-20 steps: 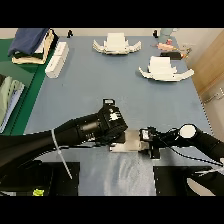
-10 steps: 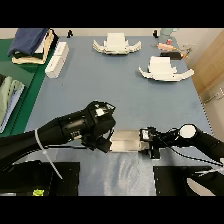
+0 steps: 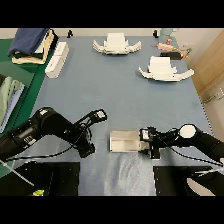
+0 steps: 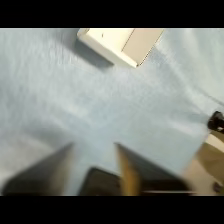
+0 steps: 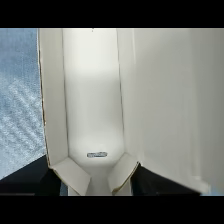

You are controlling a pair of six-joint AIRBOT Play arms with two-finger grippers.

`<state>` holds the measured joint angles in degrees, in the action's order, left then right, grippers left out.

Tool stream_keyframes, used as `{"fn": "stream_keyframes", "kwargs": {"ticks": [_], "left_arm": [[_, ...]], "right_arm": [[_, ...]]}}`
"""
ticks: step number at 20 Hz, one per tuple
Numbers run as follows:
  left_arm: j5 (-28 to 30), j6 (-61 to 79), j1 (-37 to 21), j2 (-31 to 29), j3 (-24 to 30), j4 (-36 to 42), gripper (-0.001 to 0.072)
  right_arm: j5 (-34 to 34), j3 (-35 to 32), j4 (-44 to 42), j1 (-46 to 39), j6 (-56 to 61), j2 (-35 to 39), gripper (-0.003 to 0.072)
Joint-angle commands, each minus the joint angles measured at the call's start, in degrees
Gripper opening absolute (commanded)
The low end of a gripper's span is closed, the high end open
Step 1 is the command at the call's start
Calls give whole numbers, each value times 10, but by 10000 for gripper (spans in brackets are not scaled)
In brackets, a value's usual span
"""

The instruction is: Fold the box.

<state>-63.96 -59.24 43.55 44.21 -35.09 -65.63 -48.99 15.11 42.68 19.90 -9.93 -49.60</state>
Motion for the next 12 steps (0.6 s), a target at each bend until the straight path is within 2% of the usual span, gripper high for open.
{"fn": "stream_keyframes", "kwargs": {"ticks": [1, 4, 7, 10, 12], "left_arm": [[143, 226, -38, -21, 63, 56, 699], [202, 416, -40, 22, 100, 142, 699], [214, 588, -39, 90, 108, 258, 699], [271, 675, -39, 156, 107, 352, 699], [275, 676, -35, 169, 107, 355, 699]], "right_arm": [[0, 0, 0, 0, 0, 0, 512], [0, 0, 0, 0, 0, 0, 512], [0, 0, 0, 0, 0, 0, 512], [0, 0, 0, 0, 0, 0, 512], [0, 0, 0, 0, 0, 0, 512]]}}
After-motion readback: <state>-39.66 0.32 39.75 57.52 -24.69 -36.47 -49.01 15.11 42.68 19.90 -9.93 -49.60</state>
